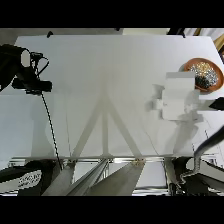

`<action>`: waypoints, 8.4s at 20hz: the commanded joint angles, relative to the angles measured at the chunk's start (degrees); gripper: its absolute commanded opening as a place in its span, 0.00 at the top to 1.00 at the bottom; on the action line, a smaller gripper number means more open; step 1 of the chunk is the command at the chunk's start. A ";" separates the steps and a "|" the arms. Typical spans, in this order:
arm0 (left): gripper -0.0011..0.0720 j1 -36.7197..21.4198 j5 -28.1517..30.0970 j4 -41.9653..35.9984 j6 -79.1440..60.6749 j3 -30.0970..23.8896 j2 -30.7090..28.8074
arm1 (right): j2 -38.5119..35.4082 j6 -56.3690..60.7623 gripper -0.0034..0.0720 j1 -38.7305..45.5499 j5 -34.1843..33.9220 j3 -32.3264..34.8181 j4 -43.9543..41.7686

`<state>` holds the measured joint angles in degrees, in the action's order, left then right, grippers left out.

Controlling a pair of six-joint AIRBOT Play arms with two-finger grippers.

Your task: Fold the box and place the chain.

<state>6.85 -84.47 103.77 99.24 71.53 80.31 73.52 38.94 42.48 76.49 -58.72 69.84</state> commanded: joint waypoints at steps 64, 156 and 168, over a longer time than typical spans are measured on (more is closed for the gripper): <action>0.98 13.60 1.14 -74.34 -72.32 -7.82 19.85 | -25.77 31.76 0.94 -58.12 -24.70 32.22 -7.78; 0.97 30.71 32.28 -52.72 -85.68 -5.01 14.47 | -40.54 36.06 0.51 -58.12 -5.14 17.68 1.95; 0.97 30.75 32.17 -52.76 -85.66 -5.03 15.21 | -40.54 36.06 0.51 -58.12 -5.11 17.68 1.95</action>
<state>37.54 -52.29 50.96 13.58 66.48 95.48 33.04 74.98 -15.57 71.35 -41.06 71.81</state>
